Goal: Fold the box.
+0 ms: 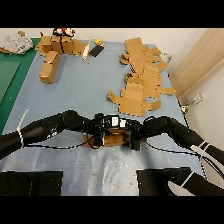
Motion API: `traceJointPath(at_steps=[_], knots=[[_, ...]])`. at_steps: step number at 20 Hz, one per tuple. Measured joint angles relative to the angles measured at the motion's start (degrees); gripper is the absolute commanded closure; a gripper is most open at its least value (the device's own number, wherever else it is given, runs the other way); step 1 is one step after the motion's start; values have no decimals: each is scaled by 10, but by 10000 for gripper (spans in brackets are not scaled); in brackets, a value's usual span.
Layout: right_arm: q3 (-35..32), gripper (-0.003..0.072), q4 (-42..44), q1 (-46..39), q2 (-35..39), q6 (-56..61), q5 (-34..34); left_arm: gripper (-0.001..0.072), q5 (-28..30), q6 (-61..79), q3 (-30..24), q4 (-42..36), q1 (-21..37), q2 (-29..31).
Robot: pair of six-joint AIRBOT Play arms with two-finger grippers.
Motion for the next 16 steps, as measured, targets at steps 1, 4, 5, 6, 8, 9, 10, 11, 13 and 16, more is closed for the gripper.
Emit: traceJointPath(at_steps=[1, 4, 5, 6, 8, 9, 10, 11, 13, 16], knots=[[0, -10, -2, 0, 0, 0, 0, 696, 0, 0, 0, 0, 0, 0], [0, -9, -5, 0, -5, 0, 0, 697, 0, 0, 0, 0, 0, 0], [0, 0, -6, 1, -8, 0, 0, 697, 0, 0, 0, 0, 0, 0], [0, 0, -6, 1, -10, 0, 0, 696, 0, 0, 0, 0, 0, 0], [0, 0, -7, 1, -14, 0, 1, 696, 0, 0, 0, 0, 0, 0], [0, 1, -7, 1, -15, 0, 2, 696, 0, 0, 0, 0, 0, 0], [0, 1, -8, 1, -16, 0, 2, 696, 0, 0, 0, 0, 0, 0], [0, 14, -8, 1, -17, 0, 2, 697, 0, 0, 0, 0, 0, 0], [0, 87, -8, 1, -18, 0, 2, 697, 0, 0, 0, 0, 0, 0], [0, 89, -8, 1, -18, 0, 3, 696, 0, 0, 0, 0, 0, 0]])
